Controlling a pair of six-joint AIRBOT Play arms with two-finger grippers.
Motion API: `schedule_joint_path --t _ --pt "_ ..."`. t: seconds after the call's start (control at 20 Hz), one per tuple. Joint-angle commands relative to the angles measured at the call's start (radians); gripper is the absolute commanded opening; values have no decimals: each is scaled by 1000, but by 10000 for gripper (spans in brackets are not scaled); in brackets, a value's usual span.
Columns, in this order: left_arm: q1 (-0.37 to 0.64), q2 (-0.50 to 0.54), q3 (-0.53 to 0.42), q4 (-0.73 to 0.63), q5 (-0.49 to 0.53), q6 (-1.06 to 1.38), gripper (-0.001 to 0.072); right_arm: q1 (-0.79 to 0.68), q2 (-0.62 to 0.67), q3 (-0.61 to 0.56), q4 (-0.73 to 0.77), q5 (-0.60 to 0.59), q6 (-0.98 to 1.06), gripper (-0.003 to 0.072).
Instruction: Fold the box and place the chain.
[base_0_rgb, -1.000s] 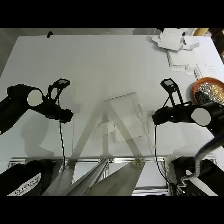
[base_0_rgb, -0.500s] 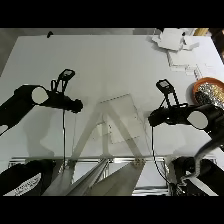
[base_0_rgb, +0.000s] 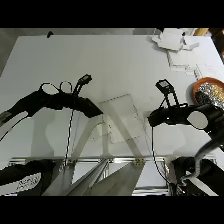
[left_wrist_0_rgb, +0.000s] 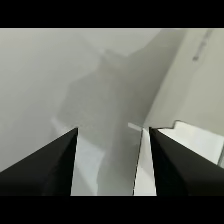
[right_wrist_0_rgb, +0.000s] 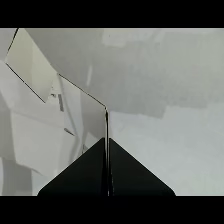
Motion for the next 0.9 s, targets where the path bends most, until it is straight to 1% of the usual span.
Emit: schedule_joint_path --t 0.0,0.1,0.2,0.25,0.3,0.4,0.5,0.7,0.85 --pt "63 -66 -1 -132 -154 252 512 1 1 0 0 3 0 21" --pt "131 -67 -1 -122 -235 267 512 1 1 0 0 1 0 21" --pt "214 -67 -1 -115 -409 267 512 1 1 0 0 3 0 21" --pt "241 -67 -1 -105 -462 267 512 1 1 0 0 6 0 21" --pt "246 -67 -1 -111 -455 274 512 1 1 -1 0 7 0 21" --pt "200 -73 -1 -109 -378 283 513 1 1 0 -3 5 0 21" --pt "119 -84 -1 -117 -301 291 513 1 1 0 -3 5 0 21" --pt "-32 -114 -1 -194 -110 295 513 1 1 0 -3 5 0 21" --pt "-84 -134 -1 -296 18 315 513 1 1 0 -6 4 0 21"
